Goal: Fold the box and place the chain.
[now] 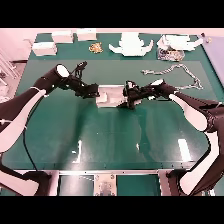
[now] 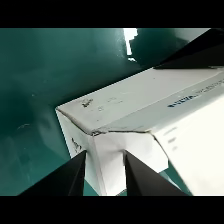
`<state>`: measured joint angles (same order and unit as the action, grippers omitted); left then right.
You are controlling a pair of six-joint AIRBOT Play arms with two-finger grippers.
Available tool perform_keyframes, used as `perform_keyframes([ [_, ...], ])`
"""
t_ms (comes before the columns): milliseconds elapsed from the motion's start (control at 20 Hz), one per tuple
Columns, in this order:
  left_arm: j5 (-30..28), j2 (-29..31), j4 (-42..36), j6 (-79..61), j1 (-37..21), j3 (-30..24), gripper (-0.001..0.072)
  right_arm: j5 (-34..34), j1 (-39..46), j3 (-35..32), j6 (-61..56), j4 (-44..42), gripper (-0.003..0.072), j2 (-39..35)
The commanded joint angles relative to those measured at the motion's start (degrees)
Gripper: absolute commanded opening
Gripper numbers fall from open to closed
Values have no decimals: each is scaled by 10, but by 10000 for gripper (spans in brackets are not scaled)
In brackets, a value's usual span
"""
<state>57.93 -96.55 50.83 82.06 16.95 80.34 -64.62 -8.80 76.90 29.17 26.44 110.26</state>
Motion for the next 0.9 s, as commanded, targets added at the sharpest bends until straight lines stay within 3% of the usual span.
perform_keyframes([
  [0, 9, 0, 32, 50, 10, 4, 305, 0, 0, 0, 0, 0, 583, 0],
  [850, 16, 0, 160, 184, 63, 35, 305, 0, 0, 0, 0, 0, 583, 0],
])
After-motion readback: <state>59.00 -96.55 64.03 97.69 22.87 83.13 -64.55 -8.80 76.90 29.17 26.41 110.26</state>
